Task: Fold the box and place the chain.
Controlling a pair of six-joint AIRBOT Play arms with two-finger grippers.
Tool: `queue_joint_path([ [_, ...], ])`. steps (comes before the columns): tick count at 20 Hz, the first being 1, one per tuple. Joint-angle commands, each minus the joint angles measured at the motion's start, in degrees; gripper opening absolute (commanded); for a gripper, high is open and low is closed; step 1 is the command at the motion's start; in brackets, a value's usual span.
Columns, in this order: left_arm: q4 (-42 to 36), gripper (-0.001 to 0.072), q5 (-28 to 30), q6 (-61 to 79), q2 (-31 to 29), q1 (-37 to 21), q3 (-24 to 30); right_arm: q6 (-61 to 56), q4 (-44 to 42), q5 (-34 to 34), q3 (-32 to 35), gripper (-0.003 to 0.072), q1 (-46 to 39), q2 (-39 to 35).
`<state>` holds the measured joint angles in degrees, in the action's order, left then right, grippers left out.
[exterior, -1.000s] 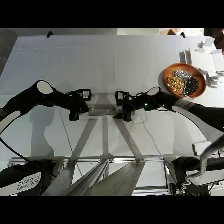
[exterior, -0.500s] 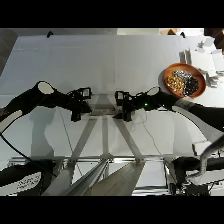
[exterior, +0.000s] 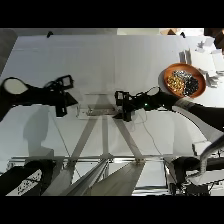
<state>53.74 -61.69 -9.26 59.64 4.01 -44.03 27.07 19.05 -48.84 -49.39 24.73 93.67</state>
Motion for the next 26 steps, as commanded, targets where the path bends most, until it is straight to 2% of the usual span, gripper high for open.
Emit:
queue_joint_path([
  [1, 8.52, 0.0004, 1.01, -20.83, -7.13, -5.09, 0.13, -0.02, 0.0, -0.02, -0.02, 0.0549, 0.02, 0.02],
  [3, 9.94, 0.0004, 3.32, -34.97, -7.15, -7.91, 1.68, -0.02, 0.0, -0.02, -0.02, 0.0549, 0.02, 0.02],
  [5, 7.85, 0.0005, 5.29, -41.51, -5.92, -8.9, 5.97, -0.02, 0.0, -0.02, -0.02, 0.0549, 0.02, 0.02],
  [9, -7.17, 0.0002, 4.7, -40.94, -0.26, -8.55, 12.57, 0.0, 0.0, -0.02, -0.02, 0.0549, 0.02, 0.02],
  [13, -9.44, 0.0001, 2.73, -43.76, 8.04, -8.41, 12.96, -0.02, 0.02, -0.02, -0.02, 0.0549, 0.02, 0.02],
  [19, -9.7, -0.0001, 4.5, -43.74, 14.62, -5.22, 12.96, -0.02, 0.0, -0.02, -0.02, 0.0549, 0.02, 0.02],
  [21, -9.31, -0.0001, 7.19, -43.76, 15.76, -4.26, 12.96, -0.02, 0.0, -0.02, -0.02, 0.0549, 0.02, 0.02],
  [24, -10.45, -0.0001, 7.96, -43.67, 15.87, -4.28, 12.96, -0.02, 0.0, -0.02, -0.02, 0.0549, 0.02, 0.02],
  [26, -7.48, -0.0001, 8.35, -43.76, 15.63, -4.39, 12.96, -0.02, 0.0, -0.02, -0.02, 0.0549, 0.02, 0.02],
])
